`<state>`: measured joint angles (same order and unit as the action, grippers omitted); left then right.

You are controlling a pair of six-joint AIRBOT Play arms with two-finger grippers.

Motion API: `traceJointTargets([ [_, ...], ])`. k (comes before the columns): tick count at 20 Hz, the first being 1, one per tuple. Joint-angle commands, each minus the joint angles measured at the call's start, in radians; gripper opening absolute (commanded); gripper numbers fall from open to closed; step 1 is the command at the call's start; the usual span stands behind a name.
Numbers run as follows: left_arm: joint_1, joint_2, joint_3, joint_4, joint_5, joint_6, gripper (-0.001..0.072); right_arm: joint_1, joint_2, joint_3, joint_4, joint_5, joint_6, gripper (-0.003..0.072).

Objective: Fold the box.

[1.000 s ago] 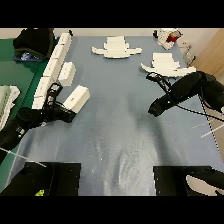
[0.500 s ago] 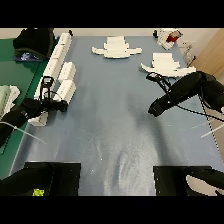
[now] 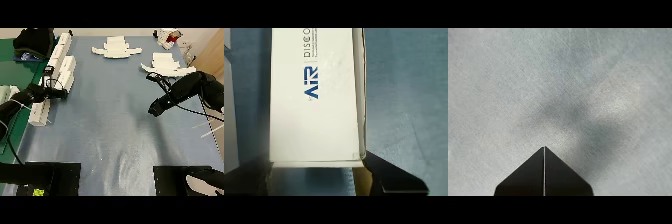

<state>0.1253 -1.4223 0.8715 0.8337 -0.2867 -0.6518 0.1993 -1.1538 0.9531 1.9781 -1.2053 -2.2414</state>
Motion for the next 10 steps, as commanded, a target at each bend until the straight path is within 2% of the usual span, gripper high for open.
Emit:
traceJointTargets([
  [1,-0.001,-0.1,0.13,0.001,-0.014,-0.012,0.0511,0.0,0.0,0.001,0.0,0.0,0.0,0.0004],
  [5,0.0,-0.185,0.246,0.002,-0.017,-0.032,0.0512,0.0,0.0,0.001,0.0,0.0,0.0,0.0004],
  [10,0.0,-0.252,0.326,0.002,-0.018,-0.038,0.0512,0.0,0.0,0.001,0.0,0.0,0.0,0.0004],
])
